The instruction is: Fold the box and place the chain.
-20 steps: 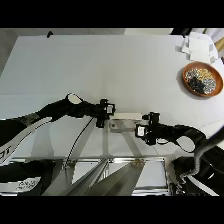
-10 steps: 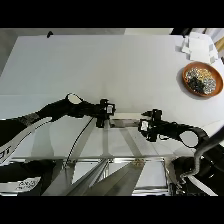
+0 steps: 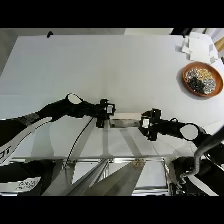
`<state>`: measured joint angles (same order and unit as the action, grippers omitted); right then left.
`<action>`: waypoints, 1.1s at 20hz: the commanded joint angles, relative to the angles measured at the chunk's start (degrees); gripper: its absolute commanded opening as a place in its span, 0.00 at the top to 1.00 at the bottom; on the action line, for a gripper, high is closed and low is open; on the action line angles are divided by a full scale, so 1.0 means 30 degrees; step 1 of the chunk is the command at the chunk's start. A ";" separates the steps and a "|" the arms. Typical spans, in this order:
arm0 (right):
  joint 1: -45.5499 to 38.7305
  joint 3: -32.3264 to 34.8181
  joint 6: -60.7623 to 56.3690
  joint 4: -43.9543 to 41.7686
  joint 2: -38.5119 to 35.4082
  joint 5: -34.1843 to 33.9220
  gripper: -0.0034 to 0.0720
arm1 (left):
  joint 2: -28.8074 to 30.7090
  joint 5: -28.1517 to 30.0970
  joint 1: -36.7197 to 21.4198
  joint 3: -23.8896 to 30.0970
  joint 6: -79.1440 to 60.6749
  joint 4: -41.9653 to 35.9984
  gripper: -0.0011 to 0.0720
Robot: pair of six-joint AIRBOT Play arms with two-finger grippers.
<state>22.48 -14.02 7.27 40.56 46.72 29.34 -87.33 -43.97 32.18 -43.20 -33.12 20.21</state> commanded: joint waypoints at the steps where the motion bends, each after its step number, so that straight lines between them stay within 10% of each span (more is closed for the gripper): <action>1: -0.0940 -0.0029 0.3796 -0.3337 0.0867 0.0874 0.10 | -0.0007 0.0000 0.0015 -0.0015 -0.0007 0.0000 0.97; 22: -0.4087 -0.1938 0.8998 -0.6127 0.6550 0.5486 0.09 | -0.0007 0.0000 0.0015 -0.0015 -0.0007 0.0000 0.97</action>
<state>10.46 -19.00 32.71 22.24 64.07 44.64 -87.33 -43.97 32.18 -43.20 -33.15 20.21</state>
